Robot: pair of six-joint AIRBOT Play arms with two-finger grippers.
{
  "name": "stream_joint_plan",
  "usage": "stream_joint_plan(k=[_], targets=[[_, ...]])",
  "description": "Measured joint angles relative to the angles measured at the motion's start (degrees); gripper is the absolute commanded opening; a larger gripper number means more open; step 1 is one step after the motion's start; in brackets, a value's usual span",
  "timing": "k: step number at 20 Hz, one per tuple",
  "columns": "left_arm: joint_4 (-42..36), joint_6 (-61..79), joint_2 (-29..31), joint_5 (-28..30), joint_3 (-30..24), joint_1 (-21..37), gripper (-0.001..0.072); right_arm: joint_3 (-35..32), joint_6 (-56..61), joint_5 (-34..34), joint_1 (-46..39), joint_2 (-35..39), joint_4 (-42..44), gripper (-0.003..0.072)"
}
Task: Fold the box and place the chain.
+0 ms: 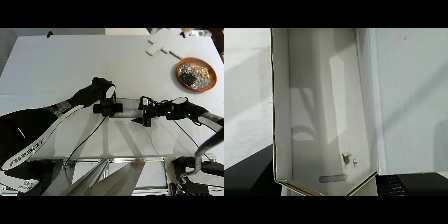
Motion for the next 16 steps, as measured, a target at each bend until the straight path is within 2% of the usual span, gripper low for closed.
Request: stream_joint_plan(k=[2, 3, 5, 6, 10, 13, 16], targets=[[-0.26, 0.92, 0.72, -0.04, 0.02, 0.13, 0.0407, 0.00, 0.00, 0.00, 0.00, 0.00, -0.02, 0.0460], [-0.72, 1.66, 1.38, -0.15, 0.02, 0.31, 0.0476, 0.00, -0.02, 0.00, 0.00, 0.00, -0.02, 0.0460], [-1.25, 2.97, 3.39, -0.74, 0.02, 1.01, 0.0549, 0.00, -0.02, 0.00, 0.00, 0.00, -0.02, 0.0460], [-1.46, 3.72, 4.70, -0.85, 0.02, 1.49, 0.0570, 0.00, 0.00, 0.00, 0.00, 0.00, -0.02, 0.0460], [-2.03, 12.04, 11.69, -2.69, 0.02, 4.46, 0.0571, 0.00, -0.02, 0.00, 0.00, 0.00, -0.02, 0.0460], [-1.77, 32.44, 17.42, -6.58, -0.22, 6.99, 0.0569, 0.00, -0.02, 0.02, 0.00, 0.00, -0.02, 0.0460], [-1.92, 56.13, 22.49, -9.86, -3.23, 8.94, 0.0570, 0.00, -0.02, 0.02, 0.00, 0.00, -0.02, 0.0460]])
